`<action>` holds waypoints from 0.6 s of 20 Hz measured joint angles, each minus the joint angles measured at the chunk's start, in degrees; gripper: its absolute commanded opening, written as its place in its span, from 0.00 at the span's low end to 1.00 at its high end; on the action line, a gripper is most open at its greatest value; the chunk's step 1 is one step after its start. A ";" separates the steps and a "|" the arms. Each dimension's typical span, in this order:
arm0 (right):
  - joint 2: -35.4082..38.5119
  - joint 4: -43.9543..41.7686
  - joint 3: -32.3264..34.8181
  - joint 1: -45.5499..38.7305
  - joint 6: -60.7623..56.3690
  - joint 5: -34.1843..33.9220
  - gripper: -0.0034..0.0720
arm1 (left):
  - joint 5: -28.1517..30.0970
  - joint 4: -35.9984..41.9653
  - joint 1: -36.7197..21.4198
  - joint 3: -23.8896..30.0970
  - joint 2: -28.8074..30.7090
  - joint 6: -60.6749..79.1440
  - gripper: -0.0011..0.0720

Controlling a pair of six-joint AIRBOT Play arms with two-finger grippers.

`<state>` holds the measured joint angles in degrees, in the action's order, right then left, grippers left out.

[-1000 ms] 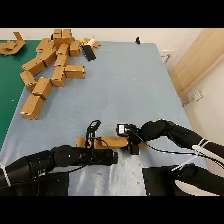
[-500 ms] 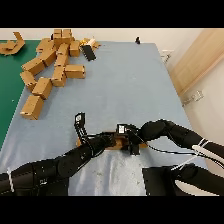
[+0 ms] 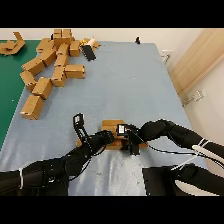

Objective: Fold the box.

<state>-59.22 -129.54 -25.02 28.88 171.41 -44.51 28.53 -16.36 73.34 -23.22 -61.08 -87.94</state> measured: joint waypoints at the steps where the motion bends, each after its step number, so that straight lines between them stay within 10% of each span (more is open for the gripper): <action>1: 0.00 0.00 0.00 0.00 0.00 -0.02 0.67 | -0.61 0.13 -0.46 -0.09 -0.63 -0.15 0.03; 12: 0.00 0.04 0.00 0.00 0.04 -0.02 0.67 | -9.01 0.48 -9.55 -0.37 -2.56 2.86 0.03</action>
<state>-59.22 -129.49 -25.02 28.88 171.46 -44.53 19.53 -15.88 63.79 -23.59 -63.64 -85.08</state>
